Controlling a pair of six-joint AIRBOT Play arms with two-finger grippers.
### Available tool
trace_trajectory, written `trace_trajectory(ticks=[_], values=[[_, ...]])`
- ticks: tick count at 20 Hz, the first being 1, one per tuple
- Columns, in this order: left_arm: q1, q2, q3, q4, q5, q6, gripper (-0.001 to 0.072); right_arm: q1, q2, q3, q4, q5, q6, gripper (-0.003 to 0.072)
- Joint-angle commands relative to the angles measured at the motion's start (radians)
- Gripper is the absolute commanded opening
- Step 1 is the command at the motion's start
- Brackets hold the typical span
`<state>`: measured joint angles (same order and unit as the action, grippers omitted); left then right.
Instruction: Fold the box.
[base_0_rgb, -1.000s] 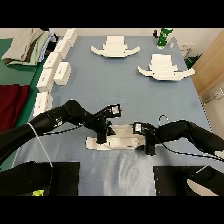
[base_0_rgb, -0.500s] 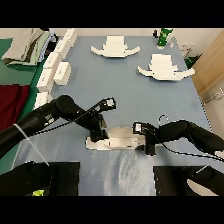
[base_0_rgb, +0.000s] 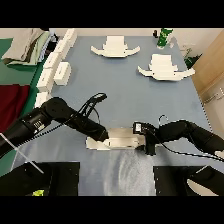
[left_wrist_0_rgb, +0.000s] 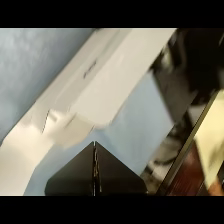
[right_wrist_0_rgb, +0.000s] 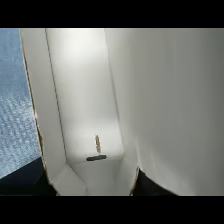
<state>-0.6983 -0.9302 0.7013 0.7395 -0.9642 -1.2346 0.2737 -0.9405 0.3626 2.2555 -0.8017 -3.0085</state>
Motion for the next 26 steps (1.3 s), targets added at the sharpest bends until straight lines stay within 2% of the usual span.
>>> trace_trajectory(ticks=[1, 4, 6, 11, 15, 22, 24, 26], values=[[-0.068, -0.069, 0.023, -0.109, 0.286, -0.067, 0.0015, 0.001, 0.001, 0.0, 0.0, 0.0, 0.0, 0.0504], [-0.055, -0.151, 0.026, -0.058, 0.399, -0.133, 0.0015, 0.001, 0.001, 0.0, 0.0, 0.0, 0.0, 0.0504], [-0.04, -0.212, 0.028, -0.032, 0.436, -0.176, 0.0014, 0.0, 0.001, 0.0, 0.0, 0.0, 0.0, 0.0504], [-0.026, -0.329, 0.03, 0.02, 0.33, -0.335, 0.0014, 0.001, 0.001, 0.0, 0.0, 0.0, 0.0, 0.0504], [-0.025, -0.376, 0.03, 0.001, 0.322, -0.348, 0.0015, 0.0, 0.001, 0.0, 0.0, 0.0, 0.0, 0.0504], [-0.023, -0.373, 0.066, 0.0, 0.332, -0.267, 0.0015, 0.0, 0.001, 0.0, 0.0, 0.0, 0.0, 0.0504], [-0.008, -0.333, 0.098, 0.006, 0.32, -0.193, 0.0015, 0.0, 0.001, 0.0, 0.0, 0.0, 0.0, 0.0504], [0.023, -0.249, 0.11, 0.062, 0.308, -0.162, 0.0015, 0.001, 0.001, 0.0, 0.0, 0.0, 0.0, 0.0504]])
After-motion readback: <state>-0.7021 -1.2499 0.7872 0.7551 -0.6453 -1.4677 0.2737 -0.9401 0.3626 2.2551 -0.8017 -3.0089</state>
